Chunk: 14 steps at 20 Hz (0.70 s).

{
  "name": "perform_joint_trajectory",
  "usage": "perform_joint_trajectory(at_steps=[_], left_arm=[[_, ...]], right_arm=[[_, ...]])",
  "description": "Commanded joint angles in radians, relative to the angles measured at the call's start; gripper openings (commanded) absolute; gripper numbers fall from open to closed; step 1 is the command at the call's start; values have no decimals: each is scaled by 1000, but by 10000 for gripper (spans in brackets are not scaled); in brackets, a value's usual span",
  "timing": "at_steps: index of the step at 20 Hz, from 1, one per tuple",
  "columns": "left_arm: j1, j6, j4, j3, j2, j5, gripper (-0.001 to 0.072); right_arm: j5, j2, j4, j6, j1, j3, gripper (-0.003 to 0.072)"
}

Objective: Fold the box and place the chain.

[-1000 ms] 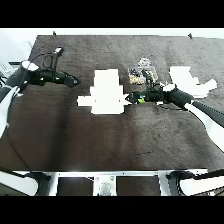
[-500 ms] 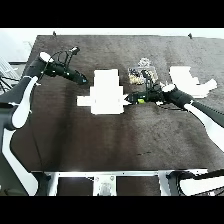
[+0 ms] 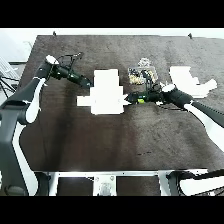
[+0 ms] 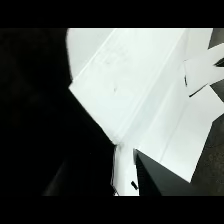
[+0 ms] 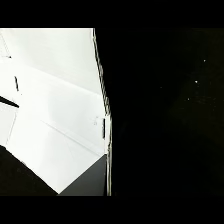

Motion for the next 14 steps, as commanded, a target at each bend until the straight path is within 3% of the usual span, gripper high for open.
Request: perform_joint_trajectory(at_steps=[1,14], left_arm=[[0,28,-45,9,-24,-55,486],[-40,100,-109,10,-53,-57,483]], right_arm=[[0,-1,0,0,1,0,14],[1,-1,8,1,2,0,14]])
